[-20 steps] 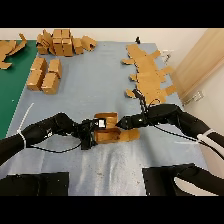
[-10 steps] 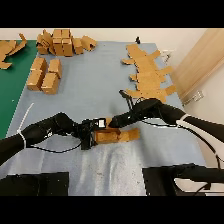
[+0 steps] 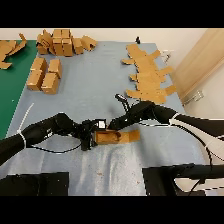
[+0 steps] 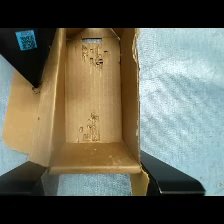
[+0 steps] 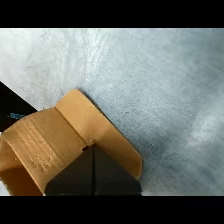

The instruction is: Fold the box.

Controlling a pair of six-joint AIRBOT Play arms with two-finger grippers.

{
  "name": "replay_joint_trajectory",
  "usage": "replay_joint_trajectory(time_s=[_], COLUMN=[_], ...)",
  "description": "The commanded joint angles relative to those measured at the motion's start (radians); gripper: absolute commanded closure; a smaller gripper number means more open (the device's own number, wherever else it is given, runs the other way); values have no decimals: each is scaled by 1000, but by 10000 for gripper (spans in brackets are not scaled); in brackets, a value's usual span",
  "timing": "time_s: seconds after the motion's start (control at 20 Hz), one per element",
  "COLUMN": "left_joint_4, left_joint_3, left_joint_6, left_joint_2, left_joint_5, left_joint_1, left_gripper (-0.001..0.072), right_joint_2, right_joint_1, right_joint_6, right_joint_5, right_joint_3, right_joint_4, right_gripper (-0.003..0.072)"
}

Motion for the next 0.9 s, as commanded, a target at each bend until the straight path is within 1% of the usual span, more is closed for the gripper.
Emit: replay_joint_trajectory(time_s=[0.0,0.1,0.25,0.3,0.35,0.45,0.55,0.65,0.75,0.8,0.85], left_joint_4=[0,0,0,0,0,0,0,0,-1,-1,-1], left_joint_3=[1,1,1,1,1,1,1,1,1,1,1], left_joint_6=[-3,-3,-3,-3,-3,-13,-13,-13,-13,-13,-13], left_joint_2=[0,0,0,0,0,0,0,0,0,0,0], left_joint_5=[3,3,3,3,3,2,3,3,4,3,3], left_joint_1=[1,1,1,1,1,1,1,1,1,1,1], left_gripper=[196,196,196,196,196,196,196,196,196,196,196], right_joint_2=[59,141,282,322,351,394,453,533,598,614,615], right_joint_1=[-13,-52,-101,-101,-101,-94,-72,-45,-10,7,23], right_joint_6=[-10,15,100,126,131,108,76,62,-27,-82,-137], right_joint_5=[35,32,0,-27,-67,-174,-224,-228,-234,-215,-175], right_joint_3=[2,1,1,1,0,-12,-70,-172,-271,-303,-322], right_joint_4=[-69,-132,-300,-360,-388,-404,-408,-414,-417,-420,-437], right_gripper=[684,684,683,683,683,683,683,683,679,542,313])
